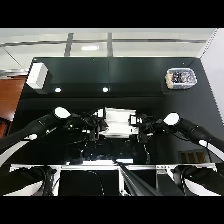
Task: Fold the box and place the chain.
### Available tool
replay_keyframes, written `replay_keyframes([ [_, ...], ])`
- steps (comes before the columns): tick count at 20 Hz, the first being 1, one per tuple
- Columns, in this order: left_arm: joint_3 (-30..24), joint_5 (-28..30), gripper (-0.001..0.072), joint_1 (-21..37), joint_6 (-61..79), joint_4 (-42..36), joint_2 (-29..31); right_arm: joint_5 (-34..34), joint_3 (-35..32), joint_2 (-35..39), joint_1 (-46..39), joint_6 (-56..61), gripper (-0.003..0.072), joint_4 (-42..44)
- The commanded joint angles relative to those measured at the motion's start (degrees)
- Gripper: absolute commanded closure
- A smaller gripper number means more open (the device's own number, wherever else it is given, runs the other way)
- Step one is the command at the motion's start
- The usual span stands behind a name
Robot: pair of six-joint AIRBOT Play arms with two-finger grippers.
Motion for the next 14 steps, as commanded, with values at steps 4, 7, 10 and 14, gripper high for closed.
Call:
replay_keyframes([
  [4,0.1,0.1,0.041,-0.1,0.0,0.0,-0.2,0.0,0.0,0.0,0.0,0.0,0.0505,0.0],
  [7,0.1,0.0,0.0611,-0.1,0.0,0.1,-0.2,0.0,0.0,0.0,0.0,0.0,0.0505,0.0],
  [10,0.1,-0.1,0.0346,-0.1,-0.3,0.0,-0.2,0.0,0.0,0.0,0.0,0.0,0.0505,0.0],
  [14,0.1,-0.4,0.0546,0.2,-1.1,0.6,0.4,0.0,0.0,0.0,0.0,0.0,0.0505,0.0],
])
